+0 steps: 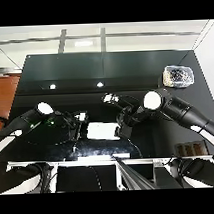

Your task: Fold the box and place the chain.

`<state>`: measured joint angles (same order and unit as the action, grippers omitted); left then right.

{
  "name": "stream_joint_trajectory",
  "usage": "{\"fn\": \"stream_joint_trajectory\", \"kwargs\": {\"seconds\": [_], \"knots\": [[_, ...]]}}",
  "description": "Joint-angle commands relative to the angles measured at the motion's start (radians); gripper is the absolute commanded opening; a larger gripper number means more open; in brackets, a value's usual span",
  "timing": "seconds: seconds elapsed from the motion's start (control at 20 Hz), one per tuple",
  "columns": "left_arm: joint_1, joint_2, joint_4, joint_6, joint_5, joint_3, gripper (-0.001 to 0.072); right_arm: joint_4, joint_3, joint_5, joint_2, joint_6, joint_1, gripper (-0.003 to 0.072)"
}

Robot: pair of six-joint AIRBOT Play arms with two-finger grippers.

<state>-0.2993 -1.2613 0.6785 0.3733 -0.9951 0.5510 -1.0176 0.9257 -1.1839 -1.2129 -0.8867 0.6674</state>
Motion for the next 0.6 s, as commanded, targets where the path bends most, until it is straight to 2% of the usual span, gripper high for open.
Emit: {"fn": "stream_joint_trajectory", "kwargs": {"seconds": [0.0, 0.55], "knots": [[0.0, -0.001, 0.0, 0.0, 0.0, 0.0, 0.0486, 0.003, 0.0, -0.036, 0.0, -0.027, 0.002, 0.0696], [0.0, -0.001, -0.001, 0.0, 0.001, 0.0, 0.0486, -0.036, 0.0, 0.0, -0.001, -0.044, 0.034, 0.0695]]}}
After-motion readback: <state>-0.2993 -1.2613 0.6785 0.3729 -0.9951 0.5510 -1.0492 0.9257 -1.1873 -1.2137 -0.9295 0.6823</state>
